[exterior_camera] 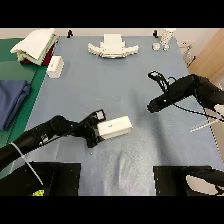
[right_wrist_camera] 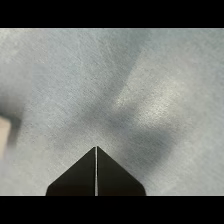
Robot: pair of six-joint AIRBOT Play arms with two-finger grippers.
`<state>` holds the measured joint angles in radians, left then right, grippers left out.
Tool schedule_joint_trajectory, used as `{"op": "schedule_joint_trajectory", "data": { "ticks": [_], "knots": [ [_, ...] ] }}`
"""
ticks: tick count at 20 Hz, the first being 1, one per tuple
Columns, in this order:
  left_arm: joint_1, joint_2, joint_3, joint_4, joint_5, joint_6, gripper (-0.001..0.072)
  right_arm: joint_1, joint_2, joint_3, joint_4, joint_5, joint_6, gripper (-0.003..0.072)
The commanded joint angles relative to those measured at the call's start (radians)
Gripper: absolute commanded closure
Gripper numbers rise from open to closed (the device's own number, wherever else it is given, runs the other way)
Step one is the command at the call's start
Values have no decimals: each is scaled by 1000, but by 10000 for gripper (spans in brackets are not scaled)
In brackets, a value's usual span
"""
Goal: Fold the box.
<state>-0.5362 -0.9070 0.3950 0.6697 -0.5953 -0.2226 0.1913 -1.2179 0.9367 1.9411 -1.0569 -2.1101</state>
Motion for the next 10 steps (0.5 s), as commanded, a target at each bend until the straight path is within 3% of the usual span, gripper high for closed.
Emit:
{"op": "schedule_joint_trajectory", "data": {
  "ticks": [1,3,6,10],
  "knots": [
    [190,114,10,227,-74,-357,236,-1,-1,1,0,0,1,670],
    [338,142,29,307,-114,-463,237,-1,-1,1,0,0,1,670],
    [546,129,70,319,-119,-476,236,-1,-1,1,0,0,1,670],
    [728,11,172,323,-76,-464,236,-1,-1,1,0,0,1,670]
  ]
}}
